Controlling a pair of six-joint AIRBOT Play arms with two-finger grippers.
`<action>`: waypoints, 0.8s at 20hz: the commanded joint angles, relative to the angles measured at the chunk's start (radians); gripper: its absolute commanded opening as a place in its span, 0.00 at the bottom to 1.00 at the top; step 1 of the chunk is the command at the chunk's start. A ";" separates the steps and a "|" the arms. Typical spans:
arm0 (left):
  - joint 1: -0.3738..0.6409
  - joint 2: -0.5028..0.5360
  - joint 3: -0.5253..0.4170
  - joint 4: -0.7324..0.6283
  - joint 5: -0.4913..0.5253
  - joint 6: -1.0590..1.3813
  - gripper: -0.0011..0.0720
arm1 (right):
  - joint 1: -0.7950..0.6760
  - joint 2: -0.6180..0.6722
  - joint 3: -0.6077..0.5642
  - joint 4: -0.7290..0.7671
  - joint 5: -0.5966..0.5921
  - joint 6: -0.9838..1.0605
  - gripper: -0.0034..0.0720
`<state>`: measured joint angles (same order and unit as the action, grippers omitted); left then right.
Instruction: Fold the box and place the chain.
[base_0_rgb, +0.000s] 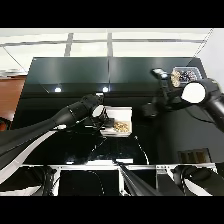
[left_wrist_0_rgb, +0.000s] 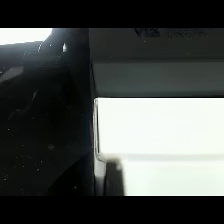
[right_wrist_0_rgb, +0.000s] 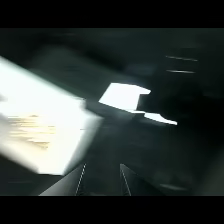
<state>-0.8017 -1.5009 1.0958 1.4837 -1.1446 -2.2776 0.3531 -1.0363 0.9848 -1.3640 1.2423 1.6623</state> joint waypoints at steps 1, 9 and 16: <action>0.000 0.000 0.000 -0.001 -0.022 0.000 0.05 | -0.120 0.048 0.000 -0.349 0.103 0.146 0.40; 0.000 0.010 0.035 0.008 -0.039 -0.015 0.05 | -0.164 0.048 -0.011 -0.135 -0.047 0.086 0.40; -0.004 0.113 0.079 0.154 -0.052 -0.032 0.72 | -0.164 0.048 -0.048 -0.135 -0.057 0.084 0.40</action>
<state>-0.8036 -1.4433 1.1610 1.5478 -1.1664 -2.3219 0.1898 -0.9886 0.9527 -1.5002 1.1915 1.7477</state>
